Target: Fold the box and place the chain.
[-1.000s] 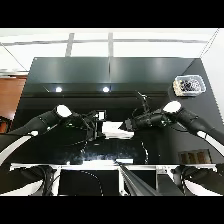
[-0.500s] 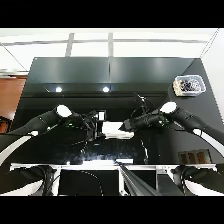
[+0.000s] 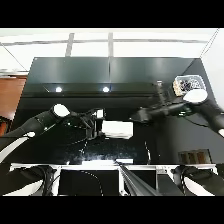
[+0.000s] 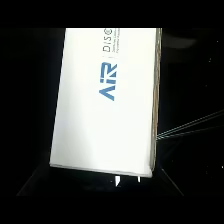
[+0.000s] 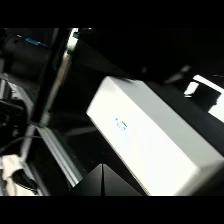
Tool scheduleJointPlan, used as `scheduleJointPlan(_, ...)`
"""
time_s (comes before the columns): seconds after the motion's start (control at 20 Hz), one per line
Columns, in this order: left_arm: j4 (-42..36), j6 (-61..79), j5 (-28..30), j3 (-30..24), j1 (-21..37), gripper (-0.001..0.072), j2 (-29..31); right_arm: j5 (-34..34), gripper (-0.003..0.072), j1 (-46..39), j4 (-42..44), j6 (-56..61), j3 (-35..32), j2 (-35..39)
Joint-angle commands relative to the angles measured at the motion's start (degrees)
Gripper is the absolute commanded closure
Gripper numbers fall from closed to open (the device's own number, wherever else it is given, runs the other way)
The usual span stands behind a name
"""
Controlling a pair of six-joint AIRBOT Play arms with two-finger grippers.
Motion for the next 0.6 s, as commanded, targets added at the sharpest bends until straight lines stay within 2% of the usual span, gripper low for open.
scheduleJointPlan(0.0, 6.73, -6.62, -1.66, 0.02, 1.27, -0.0007, 3.80, 4.57, 0.0671, -8.83, -6.82, 1.46, 0.74, 6.34)
scheduleJointPlan(0.1, 10.54, -11.28, -4.63, 0.02, 2.05, -0.0007, 7.58, 5.40, 0.0671, -12.61, -7.08, 1.46, 0.74, 7.28)
scheduleJointPlan(0.3, 9.46, -14.14, -6.75, 0.35, -0.59, -0.0001, 14.10, 2.34, 0.0670, -14.12, -7.30, 1.20, 0.74, 7.30)
scheduleJointPlan(0.4, 9.53, -17.94, -5.31, 2.27, -3.58, 0.0000, 12.98, 0.02, 0.0669, -14.12, -7.28, 1.20, 0.74, 7.30)
scheduleJointPlan(0.55, 9.53, -18.36, -2.14, 7.17, -7.15, 0.0001, 7.78, -0.57, 0.0669, -14.12, -7.32, 1.16, 0.74, 7.30)
